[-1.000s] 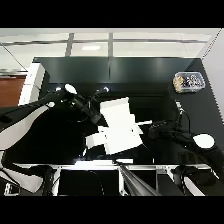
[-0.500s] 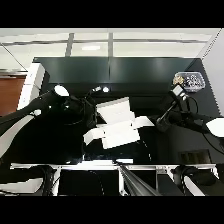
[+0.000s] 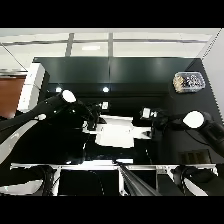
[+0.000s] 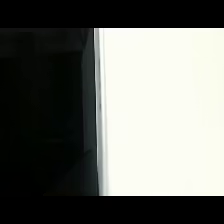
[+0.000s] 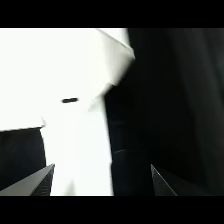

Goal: Fold the box and place the chain.

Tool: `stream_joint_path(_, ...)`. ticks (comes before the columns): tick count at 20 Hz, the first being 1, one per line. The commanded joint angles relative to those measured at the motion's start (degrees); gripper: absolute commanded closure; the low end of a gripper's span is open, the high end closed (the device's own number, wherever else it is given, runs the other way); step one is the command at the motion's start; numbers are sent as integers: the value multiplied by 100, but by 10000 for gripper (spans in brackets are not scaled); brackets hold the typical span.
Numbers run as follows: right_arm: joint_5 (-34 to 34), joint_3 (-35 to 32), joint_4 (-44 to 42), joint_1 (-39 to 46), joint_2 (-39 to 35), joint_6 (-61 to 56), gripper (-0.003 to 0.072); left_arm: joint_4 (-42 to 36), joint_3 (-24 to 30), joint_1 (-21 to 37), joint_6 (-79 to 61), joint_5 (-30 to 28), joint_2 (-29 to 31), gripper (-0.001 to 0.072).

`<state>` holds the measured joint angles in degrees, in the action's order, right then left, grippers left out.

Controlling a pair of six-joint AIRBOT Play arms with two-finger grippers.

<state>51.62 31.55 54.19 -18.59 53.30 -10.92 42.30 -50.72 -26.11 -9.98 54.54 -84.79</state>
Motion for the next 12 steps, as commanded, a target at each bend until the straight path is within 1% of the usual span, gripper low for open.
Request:
stream_joint_path(1, 181, -74, 87, -308, 232, 238, -8, 278, 4, -111, 273, -330, -83, 685)
stream_joint_path(4, 63, -369, -101, -308, 234, 240, -8, 267, 4, -107, 699, -352, -125, 685)
stream_joint_path(7, -350, -682, -531, -378, 234, 249, -8, 264, 4, -101, 1034, -293, -120, 685)
stream_joint_path(9, -579, -822, -785, -577, 240, 247, -8, 264, 4, -101, 1196, -295, -120, 685)
stream_joint_path(12, -1005, -975, -852, -890, 245, 243, -8, 264, 4, -101, 1193, -308, -120, 685)
